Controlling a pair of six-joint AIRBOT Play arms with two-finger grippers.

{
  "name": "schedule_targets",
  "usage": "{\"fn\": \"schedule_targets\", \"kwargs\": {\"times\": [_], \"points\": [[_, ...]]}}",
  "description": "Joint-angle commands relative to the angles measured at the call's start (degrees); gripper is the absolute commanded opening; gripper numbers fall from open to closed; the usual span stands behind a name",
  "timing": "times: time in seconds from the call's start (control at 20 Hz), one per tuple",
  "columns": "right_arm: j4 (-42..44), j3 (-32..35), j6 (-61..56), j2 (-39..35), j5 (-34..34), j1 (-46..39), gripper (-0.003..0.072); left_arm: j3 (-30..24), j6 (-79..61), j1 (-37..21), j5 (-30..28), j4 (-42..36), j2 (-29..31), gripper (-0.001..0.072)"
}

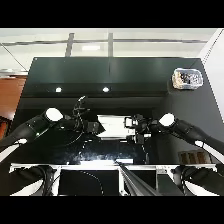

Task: Fold the box and place the chain.

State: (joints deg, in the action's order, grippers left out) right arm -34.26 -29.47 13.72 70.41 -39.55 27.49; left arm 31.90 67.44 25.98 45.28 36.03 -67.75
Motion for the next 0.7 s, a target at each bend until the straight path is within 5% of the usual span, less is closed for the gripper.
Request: {"fn": "schedule_targets", "kwargs": {"times": [0.0,0.2,0.5,0.65], "points": [[0.0,0.0,0.0,0.0,0.0,0.0,0.0467,0.1,3.4,1.7,-3.3,0.6,0.0,0.0701],[0.0,0.0,0.0,0.0,0.2,0.0,0.0467,0.7,7.8,2.2,-3.0,3.3,0.0,0.07],[0.0,0.0,0.0,0.0,0.5,0.0,0.0467,7.4,42.3,12.4,-5.3,33.3,-0.2,0.0699],[0.0,0.0,0.0,0.0,1.3,0.0,0.0467,12.1,54.9,19.4,0.0,45.2,-2.5,0.0699]]}}
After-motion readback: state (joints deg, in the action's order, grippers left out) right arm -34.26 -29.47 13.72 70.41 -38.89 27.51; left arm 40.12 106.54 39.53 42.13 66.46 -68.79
